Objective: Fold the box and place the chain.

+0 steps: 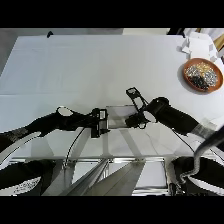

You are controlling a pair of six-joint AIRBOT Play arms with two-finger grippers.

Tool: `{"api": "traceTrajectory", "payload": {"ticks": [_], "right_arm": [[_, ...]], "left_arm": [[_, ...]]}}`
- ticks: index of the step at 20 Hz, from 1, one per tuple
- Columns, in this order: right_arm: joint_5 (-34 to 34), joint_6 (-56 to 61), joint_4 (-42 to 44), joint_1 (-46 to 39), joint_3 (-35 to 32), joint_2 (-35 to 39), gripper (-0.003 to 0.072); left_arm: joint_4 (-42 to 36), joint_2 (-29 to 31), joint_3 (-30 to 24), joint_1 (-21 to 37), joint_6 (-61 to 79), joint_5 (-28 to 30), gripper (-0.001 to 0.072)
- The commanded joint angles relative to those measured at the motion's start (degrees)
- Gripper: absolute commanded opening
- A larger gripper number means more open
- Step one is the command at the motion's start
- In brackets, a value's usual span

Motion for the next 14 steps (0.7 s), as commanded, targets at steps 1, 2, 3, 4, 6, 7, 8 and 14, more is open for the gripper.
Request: {"api": "traceTrajectory", "payload": {"ticks": [1, 2, 3, 4, 6, 7, 8, 14], "right_arm": [[2.3, -1.6, -2.4, 0.0, 0.1, 5.8, 0.0380], [2.5, -2.7, -2.5, 0.0, 0.1, 7.8, 0.0418], [2.6, -4.0, -2.5, 0.0, 0.1, 10.1, 0.0418], [2.5, -4.3, -2.5, -0.1, 0.1, 12.3, 0.0415], [0.2, -4.3, -1.1, -1.9, 0.5, 15.9, 0.0392], [0.0, -4.4, 0.0, -3.7, 1.4, 16.7, 0.0392], [0.6, -6.4, 0.6, -6.1, 2.8, 16.9, 0.0392], [-1.2, -16.5, 0.8, -26.9, 11.5, 15.6, 0.0290]], "left_arm": [[0.0, 0.0, 0.0, 0.0, 0.0, 0.1, 0.0269], [0.0, 0.0, 0.0, 0.0, 0.0, 0.0, 0.0269], [0.0, 0.0, 0.0, 0.0, 0.0, 0.0, 0.0269], [0.0, 0.0, 0.0, 0.0, 0.0, 0.1, 0.0269], [0.0, 0.0, 0.0, 0.0, 0.0, 0.0, 0.0269], [0.0, 0.0, 0.0, 0.0, 0.0, 0.0, 0.0269], [0.0, 0.0, 0.0, 0.0, 0.0, 0.0, 0.0269], [0.0, 0.0, 0.0, 0.0, 0.0, 0.0, 0.0269]]}}
